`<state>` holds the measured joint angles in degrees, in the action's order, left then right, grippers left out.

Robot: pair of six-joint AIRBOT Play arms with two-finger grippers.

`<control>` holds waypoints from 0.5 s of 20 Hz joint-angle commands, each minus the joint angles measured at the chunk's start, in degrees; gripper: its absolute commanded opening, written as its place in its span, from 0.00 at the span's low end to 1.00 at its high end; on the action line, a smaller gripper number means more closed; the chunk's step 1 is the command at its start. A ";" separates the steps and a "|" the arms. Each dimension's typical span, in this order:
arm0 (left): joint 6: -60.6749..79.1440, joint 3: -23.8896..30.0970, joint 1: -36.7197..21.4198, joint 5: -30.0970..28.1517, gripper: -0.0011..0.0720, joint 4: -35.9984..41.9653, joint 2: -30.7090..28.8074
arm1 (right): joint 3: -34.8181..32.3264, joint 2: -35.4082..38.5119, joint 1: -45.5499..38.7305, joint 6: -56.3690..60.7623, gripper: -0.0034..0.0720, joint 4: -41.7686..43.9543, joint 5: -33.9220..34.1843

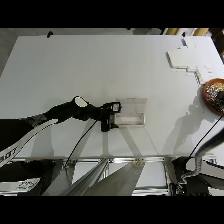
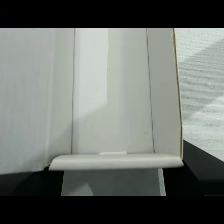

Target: Fold the box and place the chain.

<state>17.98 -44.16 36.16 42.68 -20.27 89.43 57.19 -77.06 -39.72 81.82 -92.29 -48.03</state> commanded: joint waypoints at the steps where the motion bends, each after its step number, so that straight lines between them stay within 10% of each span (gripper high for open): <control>1: 0.02 0.02 0.00 -0.02 0.41 -0.02 0.02 | 0.04 2.03 -0.07 0.15 0.07 0.39 -1.68; 3: 0.02 0.02 0.00 -0.02 0.41 -0.02 0.02 | 0.04 1.62 -0.04 0.28 0.34 -2.19 -2.36; 10: 0.02 0.02 0.00 -0.02 0.41 -0.02 0.02 | 0.04 -2.78 -0.04 0.35 0.35 -3.96 -3.76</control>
<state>17.98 -44.16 36.16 42.68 -20.29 89.43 57.19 -78.08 -39.77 82.15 -95.18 -50.92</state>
